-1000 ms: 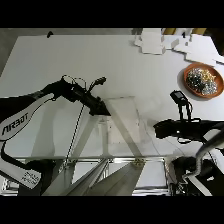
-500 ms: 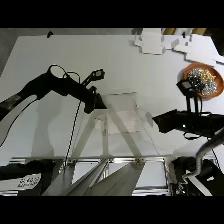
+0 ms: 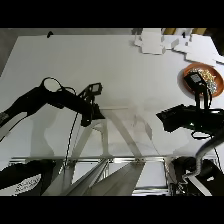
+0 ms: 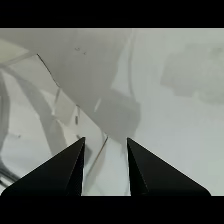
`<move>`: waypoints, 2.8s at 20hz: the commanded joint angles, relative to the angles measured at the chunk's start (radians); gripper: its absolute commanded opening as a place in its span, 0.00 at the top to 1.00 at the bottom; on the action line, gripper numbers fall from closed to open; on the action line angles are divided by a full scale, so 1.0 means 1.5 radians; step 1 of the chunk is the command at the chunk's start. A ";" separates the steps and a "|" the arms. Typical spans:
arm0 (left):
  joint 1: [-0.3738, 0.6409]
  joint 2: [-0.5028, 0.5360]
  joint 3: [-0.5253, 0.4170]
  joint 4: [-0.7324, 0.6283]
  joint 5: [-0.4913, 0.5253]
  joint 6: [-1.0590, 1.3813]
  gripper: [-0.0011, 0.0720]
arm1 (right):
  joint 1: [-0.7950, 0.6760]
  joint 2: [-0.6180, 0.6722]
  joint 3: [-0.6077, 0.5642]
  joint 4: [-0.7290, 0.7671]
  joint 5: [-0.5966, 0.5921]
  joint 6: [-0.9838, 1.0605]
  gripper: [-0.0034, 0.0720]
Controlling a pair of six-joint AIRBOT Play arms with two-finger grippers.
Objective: Fold the box and place the chain.
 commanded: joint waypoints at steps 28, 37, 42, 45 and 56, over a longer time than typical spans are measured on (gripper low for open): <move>-0.068 -0.091 -0.012 0.003 0.163 0.116 0.98 | 0.001 0.000 0.002 -0.002 0.007 -0.018 0.56; -0.068 -0.091 -0.012 0.002 0.163 0.116 0.98 | 0.001 0.000 0.000 -0.001 0.008 -0.024 0.66; -0.068 -0.091 -0.012 0.002 0.161 0.116 0.98 | 0.001 -0.002 -0.048 0.041 0.007 -0.217 0.92; -0.068 -0.091 -0.012 0.002 0.161 0.116 0.98 | 0.001 -0.003 -0.109 0.168 -0.006 -0.406 0.94; -0.068 -0.091 -0.012 0.002 0.161 0.116 0.98 | 0.076 -0.011 -0.211 0.242 -0.045 -0.721 0.93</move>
